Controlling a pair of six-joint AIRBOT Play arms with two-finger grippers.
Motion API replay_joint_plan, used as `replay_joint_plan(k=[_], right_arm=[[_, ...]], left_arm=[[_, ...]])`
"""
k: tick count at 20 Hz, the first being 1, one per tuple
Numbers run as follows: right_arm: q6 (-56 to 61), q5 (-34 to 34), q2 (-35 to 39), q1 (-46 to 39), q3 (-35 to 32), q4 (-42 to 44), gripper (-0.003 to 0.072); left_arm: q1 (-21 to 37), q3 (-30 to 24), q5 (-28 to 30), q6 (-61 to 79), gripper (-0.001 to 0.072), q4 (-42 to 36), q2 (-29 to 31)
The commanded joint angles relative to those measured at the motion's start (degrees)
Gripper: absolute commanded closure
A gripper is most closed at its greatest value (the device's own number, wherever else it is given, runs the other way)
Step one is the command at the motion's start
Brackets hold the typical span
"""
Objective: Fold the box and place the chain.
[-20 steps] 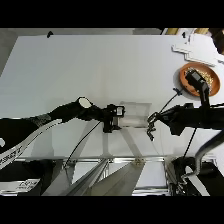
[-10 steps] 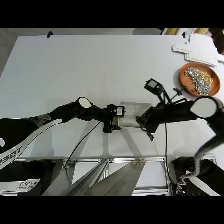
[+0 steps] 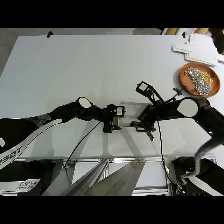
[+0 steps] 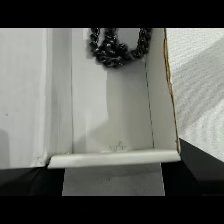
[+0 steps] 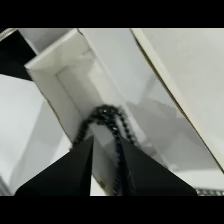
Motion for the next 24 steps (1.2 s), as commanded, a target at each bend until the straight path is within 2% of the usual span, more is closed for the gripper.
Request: replay_joint_plan(k=[1,2,3,4,6,8,11,13,14,19,24], right_arm=[[0.42,4.68,3.39,-4.46,0.04,-3.28,0.0436],[0.42,7.10,4.15,-6.45,0.02,-3.26,0.0452],[0.33,10.05,4.96,-8.24,0.00,-3.30,0.0516],[-0.48,12.74,5.97,-9.77,-0.04,-3.28,0.0529],[-6.56,17.16,8.07,-10.58,-0.59,-3.65,0.0525],[-11.17,18.47,9.90,-10.56,-3.04,-3.76,0.0526],[-11.17,14.82,10.12,-10.56,-9.18,-3.85,0.0520],[-11.17,10.56,10.12,-9.75,-13.60,-3.85,0.0399],[-11.17,9.01,10.10,-8.94,-14.99,-3.89,0.0388],[-6.78,1.99,10.05,-4.81,-17.11,-9.27,0.0390],[-4.50,0.66,8.66,-4.74,-17.18,-10.25,0.0391]], left_arm=[[-0.02,0.02,0.00,0.00,0.0459,0.02,-0.02],[0.00,0.00,0.00,0.00,0.0459,0.02,-0.02],[0.00,0.02,0.00,0.00,0.0459,0.02,-0.02],[0.00,0.00,0.00,0.00,0.0459,0.02,-0.02],[0.00,0.00,0.00,0.00,0.0459,0.02,-0.02],[0.00,0.00,0.00,0.00,0.0459,0.02,-0.02],[-0.02,0.02,0.00,0.00,0.0459,0.02,-0.02],[0.00,0.00,0.00,0.00,0.0459,0.02,-0.02],[0.00,0.00,0.00,0.00,0.0459,0.02,-0.02],[0.00,0.00,0.00,0.00,0.0459,0.02,-0.02],[0.00,0.02,0.00,0.00,0.0459,0.02,-0.02]])
